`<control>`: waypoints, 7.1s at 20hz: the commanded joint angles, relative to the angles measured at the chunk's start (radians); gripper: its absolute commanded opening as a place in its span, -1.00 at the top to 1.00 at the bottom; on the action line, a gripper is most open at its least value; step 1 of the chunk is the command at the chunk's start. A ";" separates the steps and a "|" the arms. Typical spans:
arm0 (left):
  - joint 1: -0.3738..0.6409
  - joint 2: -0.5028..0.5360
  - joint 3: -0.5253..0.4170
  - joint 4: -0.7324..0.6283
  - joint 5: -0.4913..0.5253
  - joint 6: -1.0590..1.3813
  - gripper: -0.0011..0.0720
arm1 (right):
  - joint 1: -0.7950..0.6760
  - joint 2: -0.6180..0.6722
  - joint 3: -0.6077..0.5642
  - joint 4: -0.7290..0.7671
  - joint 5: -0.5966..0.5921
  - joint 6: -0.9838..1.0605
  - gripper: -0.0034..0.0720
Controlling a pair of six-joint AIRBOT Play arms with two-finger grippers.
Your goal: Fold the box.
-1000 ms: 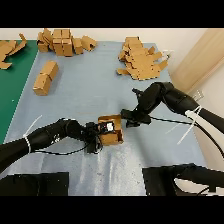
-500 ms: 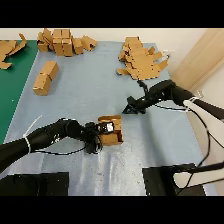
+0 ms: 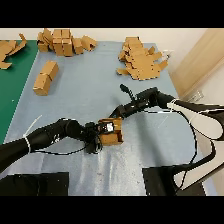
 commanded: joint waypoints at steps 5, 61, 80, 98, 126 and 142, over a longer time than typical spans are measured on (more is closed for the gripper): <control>0.000 -0.001 0.000 0.000 0.001 0.000 -0.30 | 0.046 0.195 -0.180 0.019 0.051 -0.182 0.89; 0.000 -0.001 0.000 0.000 0.001 0.000 -0.30 | 0.524 0.706 -0.405 -0.733 0.674 -0.481 -0.33; 0.000 -0.001 0.000 0.000 0.001 0.000 -0.30 | 0.584 0.759 -0.383 -0.874 0.715 -0.429 0.21; 0.000 -0.001 0.000 0.000 0.001 0.000 -0.30 | 0.586 0.748 -0.377 -0.813 0.682 -0.404 0.48; 0.000 -0.001 0.000 0.000 0.001 0.000 -0.30 | 0.652 0.739 -0.377 -0.998 0.680 -0.122 -0.01; 0.000 -0.001 -0.001 0.000 0.001 0.000 -0.30 | 0.615 0.790 -0.377 -1.035 0.636 0.078 -0.02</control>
